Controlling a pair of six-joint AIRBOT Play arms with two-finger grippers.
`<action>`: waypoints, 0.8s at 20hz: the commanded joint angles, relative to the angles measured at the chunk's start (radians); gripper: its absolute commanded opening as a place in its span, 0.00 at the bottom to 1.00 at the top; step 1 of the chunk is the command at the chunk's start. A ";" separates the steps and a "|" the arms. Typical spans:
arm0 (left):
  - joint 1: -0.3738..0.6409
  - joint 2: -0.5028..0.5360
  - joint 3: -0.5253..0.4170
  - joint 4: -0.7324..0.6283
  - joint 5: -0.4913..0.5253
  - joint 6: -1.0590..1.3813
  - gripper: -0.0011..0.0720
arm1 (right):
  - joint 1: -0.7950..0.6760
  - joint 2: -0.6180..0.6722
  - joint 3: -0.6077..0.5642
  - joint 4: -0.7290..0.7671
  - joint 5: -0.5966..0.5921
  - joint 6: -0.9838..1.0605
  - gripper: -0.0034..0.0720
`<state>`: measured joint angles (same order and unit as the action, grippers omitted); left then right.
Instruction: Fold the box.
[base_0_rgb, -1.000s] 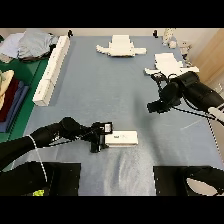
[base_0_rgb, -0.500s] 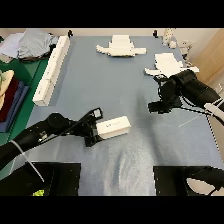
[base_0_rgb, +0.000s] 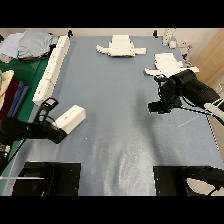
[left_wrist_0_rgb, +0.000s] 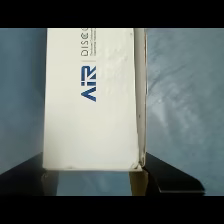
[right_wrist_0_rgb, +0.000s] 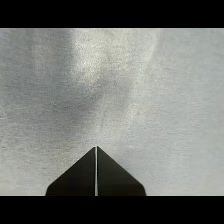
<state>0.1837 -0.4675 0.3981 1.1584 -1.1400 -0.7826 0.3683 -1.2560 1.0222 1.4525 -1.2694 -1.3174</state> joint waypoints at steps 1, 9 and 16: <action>0.209 0.094 0.001 0.203 -0.109 -0.080 0.66 | 0.001 -0.001 0.001 0.000 0.000 0.000 0.07; 0.444 -0.053 0.000 0.198 0.129 -0.071 0.66 | 0.000 -0.001 0.001 0.000 0.000 0.000 0.07; 0.454 -0.265 0.000 0.124 0.293 0.044 0.66 | 0.000 -0.001 0.001 0.000 0.000 0.000 0.07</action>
<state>0.6285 -0.6571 0.3981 1.2972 -0.9211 -0.7818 0.3683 -1.2560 1.0225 1.4525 -1.2694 -1.3174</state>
